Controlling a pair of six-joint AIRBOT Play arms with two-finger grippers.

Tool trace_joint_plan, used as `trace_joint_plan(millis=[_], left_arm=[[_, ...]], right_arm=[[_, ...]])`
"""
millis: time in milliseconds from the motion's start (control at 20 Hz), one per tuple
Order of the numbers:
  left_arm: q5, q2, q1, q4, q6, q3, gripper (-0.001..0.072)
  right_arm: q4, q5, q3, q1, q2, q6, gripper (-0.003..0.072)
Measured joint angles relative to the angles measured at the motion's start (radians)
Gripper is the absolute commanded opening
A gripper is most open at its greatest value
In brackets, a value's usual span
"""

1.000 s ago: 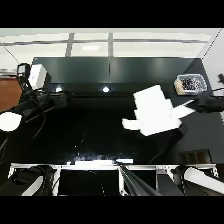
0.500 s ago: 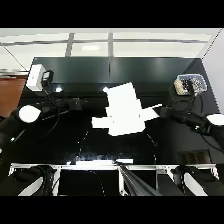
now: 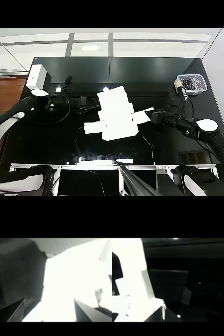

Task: Fold the box and place the chain.

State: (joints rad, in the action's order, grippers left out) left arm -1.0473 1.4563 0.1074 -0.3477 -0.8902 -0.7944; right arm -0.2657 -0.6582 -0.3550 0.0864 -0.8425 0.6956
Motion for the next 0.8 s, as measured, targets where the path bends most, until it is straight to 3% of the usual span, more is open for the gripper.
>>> trace_joint_plan(millis=[350,550,650,700,750,800], left_arm=[[-0.165,0.243,0.104,0.022,0.076,-0.173,0.0695],[-0.258,0.296,0.129,-0.034,0.150,-0.249,0.0687],[-0.312,0.306,0.134,-0.048,0.206,-0.274,0.0650],[-0.337,0.308,0.138,-0.053,0.232,-0.282,0.0476],[-0.359,0.311,0.143,-0.059,0.256,-0.289,0.0240],[-0.369,0.312,0.148,-0.073,0.275,-0.294,0.0124]], right_arm=[[0.003,-0.015,0.002,0.007,0.001,0.000,0.0017],[0.003,-0.024,0.002,0.008,0.001,0.000,0.0017],[0.002,-0.030,0.002,0.008,0.001,0.000,0.0017],[0.001,-0.032,0.002,0.008,0.001,0.000,0.0017],[0.001,-0.034,0.002,0.008,0.001,0.000,0.0017],[0.000,-0.035,0.002,0.008,0.001,0.000,0.0017]])
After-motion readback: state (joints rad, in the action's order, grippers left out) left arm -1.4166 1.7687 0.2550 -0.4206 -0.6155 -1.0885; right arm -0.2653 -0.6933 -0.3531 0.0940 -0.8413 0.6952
